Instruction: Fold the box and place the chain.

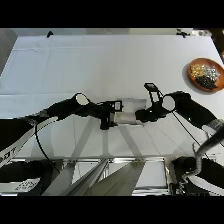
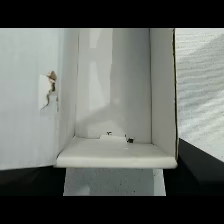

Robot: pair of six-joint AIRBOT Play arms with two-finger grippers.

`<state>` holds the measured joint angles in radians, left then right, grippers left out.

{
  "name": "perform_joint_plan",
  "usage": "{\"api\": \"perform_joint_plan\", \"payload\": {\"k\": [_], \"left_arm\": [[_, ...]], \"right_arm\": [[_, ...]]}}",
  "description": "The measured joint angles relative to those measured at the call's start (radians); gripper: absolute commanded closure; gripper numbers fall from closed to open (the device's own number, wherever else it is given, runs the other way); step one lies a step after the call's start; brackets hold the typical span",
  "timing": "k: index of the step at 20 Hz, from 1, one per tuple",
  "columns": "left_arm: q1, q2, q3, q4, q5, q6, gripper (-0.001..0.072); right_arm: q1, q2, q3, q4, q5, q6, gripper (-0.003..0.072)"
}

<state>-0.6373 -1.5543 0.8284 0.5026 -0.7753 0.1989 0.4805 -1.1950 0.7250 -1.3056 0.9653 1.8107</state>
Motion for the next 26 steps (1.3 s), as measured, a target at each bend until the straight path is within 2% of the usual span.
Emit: {"api": "perform_joint_plan", "payload": {"k": [15,26], "left_arm": [[0.000,0.000,0.000,-0.001,0.000,0.000,0.0264],[0.000,0.000,0.000,-0.002,0.000,-0.001,0.0264]], "right_arm": [[0.035,-0.031,0.001,-0.058,-0.041,0.232,0.0513],[0.054,-0.089,0.002,-0.122,-0.006,0.214,0.0510]]}}
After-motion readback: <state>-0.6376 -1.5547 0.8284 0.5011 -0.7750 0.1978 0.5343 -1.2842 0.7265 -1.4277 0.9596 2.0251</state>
